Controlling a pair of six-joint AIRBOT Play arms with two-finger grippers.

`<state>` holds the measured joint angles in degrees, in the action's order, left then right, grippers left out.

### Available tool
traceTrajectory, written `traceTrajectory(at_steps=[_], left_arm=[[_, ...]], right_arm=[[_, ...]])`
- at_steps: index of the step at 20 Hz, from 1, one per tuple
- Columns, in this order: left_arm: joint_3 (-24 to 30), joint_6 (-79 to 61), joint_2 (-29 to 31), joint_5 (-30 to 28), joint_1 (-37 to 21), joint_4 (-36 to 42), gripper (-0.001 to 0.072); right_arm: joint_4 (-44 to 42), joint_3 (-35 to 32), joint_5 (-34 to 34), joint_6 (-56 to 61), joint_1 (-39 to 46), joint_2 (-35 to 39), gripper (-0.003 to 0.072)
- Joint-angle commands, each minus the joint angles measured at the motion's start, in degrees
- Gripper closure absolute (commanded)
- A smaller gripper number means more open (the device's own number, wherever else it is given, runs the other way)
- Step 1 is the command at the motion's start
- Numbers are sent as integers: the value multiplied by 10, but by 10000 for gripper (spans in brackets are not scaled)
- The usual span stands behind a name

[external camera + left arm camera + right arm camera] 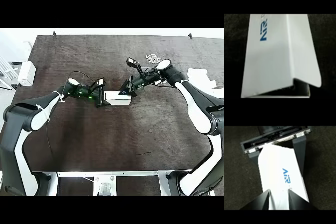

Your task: Fold the box and place the chain.

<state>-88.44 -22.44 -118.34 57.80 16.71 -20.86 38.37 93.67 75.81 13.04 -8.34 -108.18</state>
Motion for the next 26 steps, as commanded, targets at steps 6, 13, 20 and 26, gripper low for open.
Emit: traceTrajectory(at_steps=[6,13,20,26], left_arm=[[0,-1,0,1,0,-1,421],[0,-1,0,-3,0,-1,421],[0,-1,0,-3,0,-1,421],[0,-1,0,-3,0,-1,421]], right_arm=[[3,0,-34,-2,-10,0,382],[7,-1,-52,-2,-16,0,382],[18,-10,-51,0,-34,0,381],[18,-38,-48,0,-34,0,382]])
